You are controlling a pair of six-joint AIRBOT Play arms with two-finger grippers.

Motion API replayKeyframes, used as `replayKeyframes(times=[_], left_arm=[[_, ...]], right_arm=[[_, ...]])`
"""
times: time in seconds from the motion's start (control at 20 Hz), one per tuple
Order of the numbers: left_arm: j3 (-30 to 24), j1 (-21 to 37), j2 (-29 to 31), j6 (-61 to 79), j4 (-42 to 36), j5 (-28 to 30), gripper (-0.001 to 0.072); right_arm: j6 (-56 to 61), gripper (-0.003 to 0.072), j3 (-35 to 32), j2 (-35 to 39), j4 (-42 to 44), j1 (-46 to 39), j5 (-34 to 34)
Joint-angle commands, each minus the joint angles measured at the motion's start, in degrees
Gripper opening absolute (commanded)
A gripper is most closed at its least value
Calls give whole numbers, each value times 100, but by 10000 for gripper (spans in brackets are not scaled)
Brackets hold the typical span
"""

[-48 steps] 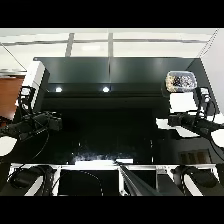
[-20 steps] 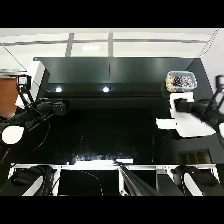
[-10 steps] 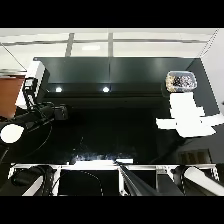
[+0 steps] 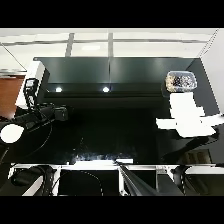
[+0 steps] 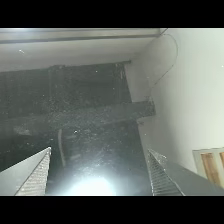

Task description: Fold the box and place the chain.

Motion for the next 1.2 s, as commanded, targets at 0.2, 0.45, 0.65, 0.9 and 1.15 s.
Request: replayKeyframes(times=[0.2, 0.45, 0.65, 0.9, 1.15], left_arm=[[0, 0, -4, 13, -17, 0, 706], [0, 0, -4, 13, -20, 2, 706], [0, 0, -4, 13, -20, 0, 706], [0, 0, -4, 13, -20, 0, 705], [0, -2, -4, 11, -26, 0, 706]], right_arm=[[-372, 720, 647, -940, 1038, 55, 1014], [-219, 717, 619, -822, 704, 162, 1021], [-380, 180, 525, -595, 629, 208, 949], [-448, 14, 48, -302, 188, 251, 968], [-586, 13, -527, 275, 903, 516, 940]])
